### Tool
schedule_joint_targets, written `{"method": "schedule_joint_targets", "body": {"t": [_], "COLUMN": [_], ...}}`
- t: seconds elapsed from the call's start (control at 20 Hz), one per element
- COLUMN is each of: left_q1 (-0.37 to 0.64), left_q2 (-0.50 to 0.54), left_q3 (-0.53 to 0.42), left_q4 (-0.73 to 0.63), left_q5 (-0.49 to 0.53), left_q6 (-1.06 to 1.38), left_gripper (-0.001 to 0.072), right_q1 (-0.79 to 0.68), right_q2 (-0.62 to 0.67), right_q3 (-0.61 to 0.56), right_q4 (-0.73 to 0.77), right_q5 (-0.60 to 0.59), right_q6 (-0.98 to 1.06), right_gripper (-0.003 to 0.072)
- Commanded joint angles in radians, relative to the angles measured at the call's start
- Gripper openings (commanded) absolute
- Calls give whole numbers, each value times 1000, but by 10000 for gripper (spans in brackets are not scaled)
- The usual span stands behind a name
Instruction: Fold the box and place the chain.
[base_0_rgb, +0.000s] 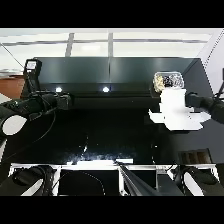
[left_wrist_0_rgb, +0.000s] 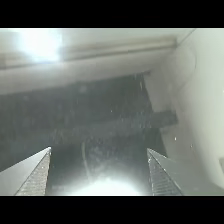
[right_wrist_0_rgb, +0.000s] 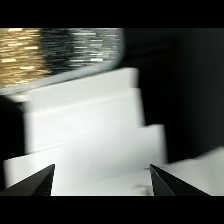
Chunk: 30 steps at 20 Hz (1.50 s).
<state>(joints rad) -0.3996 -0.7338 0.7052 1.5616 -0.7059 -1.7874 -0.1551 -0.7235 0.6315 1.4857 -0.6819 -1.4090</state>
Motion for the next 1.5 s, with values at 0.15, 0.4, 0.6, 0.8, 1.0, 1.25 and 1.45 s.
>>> {"method": "schedule_joint_targets", "body": {"t": [0.15,0.4,0.6,0.8,1.0,1.25,1.45], "left_q1": [-1,-1,-1,-1,-1,0,0], "left_q2": [-3,-4,-4,-4,-12,-14,-14], "left_q3": [0,0,0,0,0,0,0], "left_q4": [-45,-87,-87,-87,-87,-86,-87], "left_q5": [-117,-79,-79,-79,-80,-80,-80], "left_q6": [0,0,-1,0,-1,-1,0], "left_gripper": [701,701,700,701,701,700,700], "right_q1": [-568,-753,-682,-594,-547,-526,-526], "right_q2": [-205,-471,-630,-659,-695,-716,-708], "right_q3": [31,130,301,390,390,391,390], "right_q4": [101,654,644,466,359,336,419], "right_q5": [-14,-228,-391,-426,-436,-452,-586], "right_q6": [-54,-689,-738,-714,-643,-581,-658], "right_gripper": [701,694,694,616,467,28,27]}}
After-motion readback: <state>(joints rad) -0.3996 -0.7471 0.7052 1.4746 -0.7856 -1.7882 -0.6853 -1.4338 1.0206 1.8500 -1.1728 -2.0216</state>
